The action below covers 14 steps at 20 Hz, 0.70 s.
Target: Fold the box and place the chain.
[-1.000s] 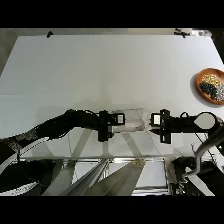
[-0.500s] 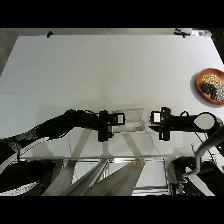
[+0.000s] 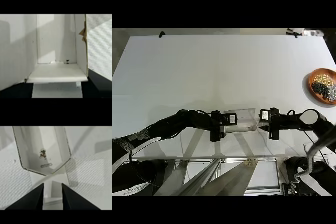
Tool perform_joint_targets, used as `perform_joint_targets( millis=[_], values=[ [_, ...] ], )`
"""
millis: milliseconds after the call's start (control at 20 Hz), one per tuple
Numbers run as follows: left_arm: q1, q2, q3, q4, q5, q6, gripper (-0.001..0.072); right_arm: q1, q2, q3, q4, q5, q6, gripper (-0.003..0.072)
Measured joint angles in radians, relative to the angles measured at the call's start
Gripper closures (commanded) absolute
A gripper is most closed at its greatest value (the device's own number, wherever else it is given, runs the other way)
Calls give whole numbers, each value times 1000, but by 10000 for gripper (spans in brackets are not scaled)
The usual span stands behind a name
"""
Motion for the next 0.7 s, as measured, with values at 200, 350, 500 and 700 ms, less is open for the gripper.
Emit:
perform_joint_targets(
  millis=[200,350,500,700],
  values=[
    [0,0,0,0,0,0,697,10,-21,0,29,-7,-41,462],
    [0,0,0,0,0,0,697,56,-41,0,42,-25,-51,462],
    [0,0,0,0,0,0,697,110,-74,0,51,-87,-51,462],
    [0,0,0,1,2,0,696,158,-99,0,72,-142,-50,466]
  ],
)
